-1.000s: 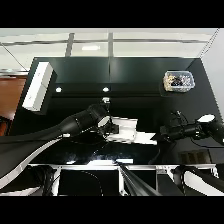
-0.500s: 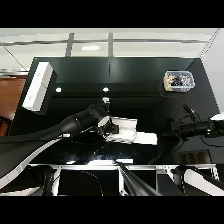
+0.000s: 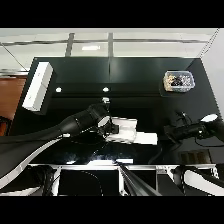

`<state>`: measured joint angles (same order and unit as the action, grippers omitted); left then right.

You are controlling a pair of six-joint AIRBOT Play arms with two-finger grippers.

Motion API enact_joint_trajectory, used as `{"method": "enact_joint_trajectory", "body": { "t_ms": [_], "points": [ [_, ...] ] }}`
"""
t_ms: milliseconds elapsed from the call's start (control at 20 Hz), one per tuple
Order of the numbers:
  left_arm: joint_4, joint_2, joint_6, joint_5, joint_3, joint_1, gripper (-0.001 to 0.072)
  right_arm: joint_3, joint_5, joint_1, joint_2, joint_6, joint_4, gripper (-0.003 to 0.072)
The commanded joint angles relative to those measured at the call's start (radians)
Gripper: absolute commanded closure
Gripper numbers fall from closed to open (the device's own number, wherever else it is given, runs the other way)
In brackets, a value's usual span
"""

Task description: Fold the box and place the chain.

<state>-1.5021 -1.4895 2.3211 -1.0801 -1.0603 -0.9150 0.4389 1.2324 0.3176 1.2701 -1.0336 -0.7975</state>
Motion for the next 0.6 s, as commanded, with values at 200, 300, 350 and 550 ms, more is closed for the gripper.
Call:
{"method": "enact_joint_trajectory", "body": {
  "t_ms": [200,300,350,550],
  "points": [
    [0.000,0.000,0.000,0.002,0.000,0.000,0.0681,-0.003,0.074,-0.098,0.018,0.138,0.186,0.0674],
    [0.000,0.000,0.000,0.001,0.000,0.000,0.0681,-0.003,0.085,-0.102,0.018,0.152,0.208,0.0674],
    [0.000,0.000,0.000,0.001,0.000,0.000,0.0681,-0.003,0.085,-0.109,0.018,0.158,0.219,0.0674],
    [0.000,0.000,0.000,0.001,0.000,0.001,0.0681,-0.002,0.070,-0.168,0.018,0.181,0.255,0.0674]
  ]
}}
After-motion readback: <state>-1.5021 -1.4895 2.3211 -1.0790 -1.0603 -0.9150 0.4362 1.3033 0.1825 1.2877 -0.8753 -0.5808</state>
